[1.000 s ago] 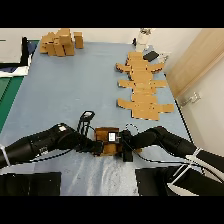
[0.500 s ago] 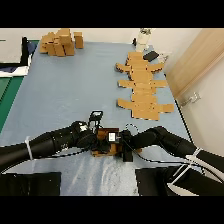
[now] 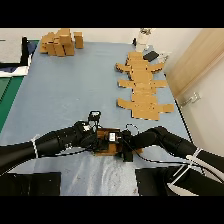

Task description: Fold the box.

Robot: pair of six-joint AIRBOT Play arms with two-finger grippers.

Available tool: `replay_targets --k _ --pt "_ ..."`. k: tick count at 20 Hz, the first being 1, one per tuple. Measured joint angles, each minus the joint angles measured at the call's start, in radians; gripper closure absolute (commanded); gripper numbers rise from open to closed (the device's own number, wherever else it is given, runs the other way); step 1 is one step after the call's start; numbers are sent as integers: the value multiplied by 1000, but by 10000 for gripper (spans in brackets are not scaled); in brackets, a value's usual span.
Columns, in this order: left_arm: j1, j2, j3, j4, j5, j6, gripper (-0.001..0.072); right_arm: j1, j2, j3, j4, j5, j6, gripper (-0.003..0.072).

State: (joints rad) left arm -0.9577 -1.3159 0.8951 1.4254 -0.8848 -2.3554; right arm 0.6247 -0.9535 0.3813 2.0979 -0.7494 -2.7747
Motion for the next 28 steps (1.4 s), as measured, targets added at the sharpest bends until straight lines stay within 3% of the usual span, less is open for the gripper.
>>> replay_targets --k 2,3,4,5,10,17,26,27,28 --pt "-6 0 0 -5 2 0 694 0 0 0 0 1 -1 222" --pt "-8 -1 0 -10 3 2 576 0 0 0 0 1 -1 223" --pt "-10 -2 0 -16 11 9 274 0 0 0 -1 1 -2 222" --pt "-12 -4 0 -43 38 14 109 0 0 0 -2 1 -5 222" --pt "-13 4 14 -82 -9 11 108 0 0 0 -1 3 -4 223" --pt "26 8 95 -100 -201 15 115 0 0 0 -1 4 -2 222" --pt "214 7 193 -181 -410 98 137 0 0 0 0 4 -1 222" --pt "237 7 196 -190 -425 109 503 0 0 0 0 4 -1 223" --pt "261 6 198 -198 -439 123 698 0 0 0 0 4 -1 222"
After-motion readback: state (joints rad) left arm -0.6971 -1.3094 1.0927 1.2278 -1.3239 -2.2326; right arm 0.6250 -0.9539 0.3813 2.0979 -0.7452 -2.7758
